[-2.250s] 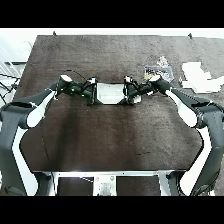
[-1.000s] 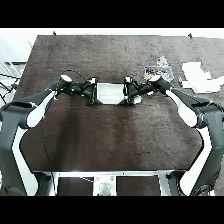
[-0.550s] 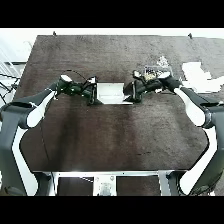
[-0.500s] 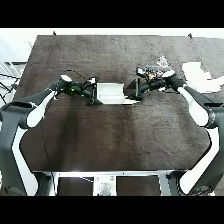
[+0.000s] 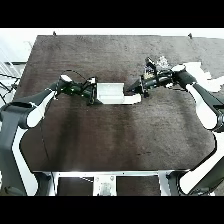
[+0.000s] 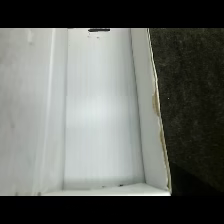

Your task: Fold the box and place the chain.

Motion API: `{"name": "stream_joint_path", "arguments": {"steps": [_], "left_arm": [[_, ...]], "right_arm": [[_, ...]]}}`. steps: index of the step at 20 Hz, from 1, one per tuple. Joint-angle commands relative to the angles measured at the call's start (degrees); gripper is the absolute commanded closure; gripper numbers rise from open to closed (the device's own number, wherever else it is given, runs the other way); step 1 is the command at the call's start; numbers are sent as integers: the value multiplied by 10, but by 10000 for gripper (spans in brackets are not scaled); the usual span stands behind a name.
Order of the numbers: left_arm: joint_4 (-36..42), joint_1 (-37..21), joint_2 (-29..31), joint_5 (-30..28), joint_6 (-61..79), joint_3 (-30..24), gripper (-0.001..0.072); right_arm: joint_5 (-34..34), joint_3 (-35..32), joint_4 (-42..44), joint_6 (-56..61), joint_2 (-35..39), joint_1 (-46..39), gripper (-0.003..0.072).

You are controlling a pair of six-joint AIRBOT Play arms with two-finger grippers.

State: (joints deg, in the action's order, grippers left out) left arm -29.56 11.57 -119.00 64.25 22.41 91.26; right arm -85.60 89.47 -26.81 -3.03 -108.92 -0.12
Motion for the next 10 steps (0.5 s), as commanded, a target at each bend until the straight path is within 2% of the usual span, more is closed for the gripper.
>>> {"name": "stream_joint_path", "arguments": {"steps": [1,6,10], "left_arm": [[0,0,0,0,0,0,174],[0,0,0,0,0,0,173],[0,0,0,0,0,0,173]], "right_arm": [[-5,0,24,11,2,39,673],[148,0,49,60,2,75,673],[225,0,60,106,-2,75,673]]}}
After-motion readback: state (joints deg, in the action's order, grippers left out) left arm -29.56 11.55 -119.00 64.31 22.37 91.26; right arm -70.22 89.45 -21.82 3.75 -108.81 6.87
